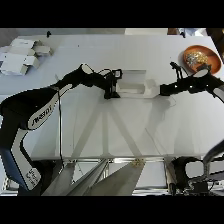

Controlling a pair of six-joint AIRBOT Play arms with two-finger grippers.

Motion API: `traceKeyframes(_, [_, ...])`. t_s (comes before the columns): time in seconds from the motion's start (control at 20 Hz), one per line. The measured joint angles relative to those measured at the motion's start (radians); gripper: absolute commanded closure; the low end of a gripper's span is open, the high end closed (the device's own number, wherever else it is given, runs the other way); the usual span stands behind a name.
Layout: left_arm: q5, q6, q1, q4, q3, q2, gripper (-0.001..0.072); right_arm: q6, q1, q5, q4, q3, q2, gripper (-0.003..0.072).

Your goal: Fold the box and place the chain.

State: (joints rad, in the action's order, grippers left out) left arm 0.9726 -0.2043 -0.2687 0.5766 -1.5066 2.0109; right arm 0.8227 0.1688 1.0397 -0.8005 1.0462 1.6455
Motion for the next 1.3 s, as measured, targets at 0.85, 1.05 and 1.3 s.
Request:
traceKeyframes(0.85, [0.0, 0.0, 0.0, 0.0, 0.0, 0.0, 0.0288, -0.065, -0.049, 0.037, 0.185, 0.0, -0.042, 0.0465])
traceKeyframes(1.05, [0.0, 0.0, 0.0, 0.0, 0.0, 0.0, 0.0288, -0.069, -0.05, 0.046, 0.221, 0.0, -0.054, 0.0285])
traceKeyframes(1.3, [0.0, 0.0, 0.0, 0.0, 0.0, 0.0, 0.0288, -0.075, -0.055, 0.042, 0.24, 0.0, -0.057, 0.0279])
